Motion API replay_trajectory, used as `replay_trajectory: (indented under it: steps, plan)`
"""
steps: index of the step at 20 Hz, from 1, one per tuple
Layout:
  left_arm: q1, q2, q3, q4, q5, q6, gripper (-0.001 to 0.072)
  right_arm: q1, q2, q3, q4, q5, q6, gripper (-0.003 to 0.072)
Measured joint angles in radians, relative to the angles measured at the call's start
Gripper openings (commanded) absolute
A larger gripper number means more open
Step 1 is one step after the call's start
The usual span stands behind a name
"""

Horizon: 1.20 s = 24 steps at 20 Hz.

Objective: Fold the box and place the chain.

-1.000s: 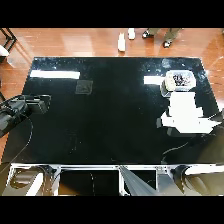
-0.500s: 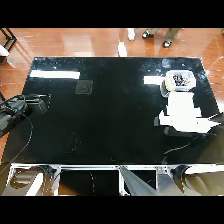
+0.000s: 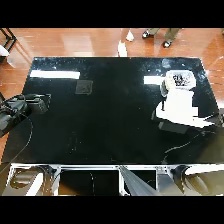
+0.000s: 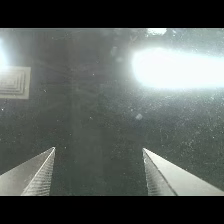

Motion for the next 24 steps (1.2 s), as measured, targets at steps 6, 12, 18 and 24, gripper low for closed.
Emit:
replay_trajectory:
  steps: [6, 12, 18, 24]
  plan:
    - [0.000, 0.000, 0.000, 0.000, 0.000, 0.000, 0.0644, 0.023, -0.001, 0.000, 0.132, 0.114, -0.037, 0.0021]
    - [0.000, 0.000, 0.000, -0.031, -0.003, 0.000, 0.0644, 0.099, 0.061, -0.036, 0.236, 0.160, -0.023, 0.0020]
    - [-0.011, -0.018, 0.000, -0.121, -0.066, 0.000, 0.0644, 0.235, 0.288, -0.253, 0.355, 0.006, -0.003, 0.0020]
    - [-0.082, -0.111, 0.000, -0.197, -0.109, 0.000, 0.0644, 0.507, 0.587, -0.495, 0.389, -0.214, 0.106, 0.0021]
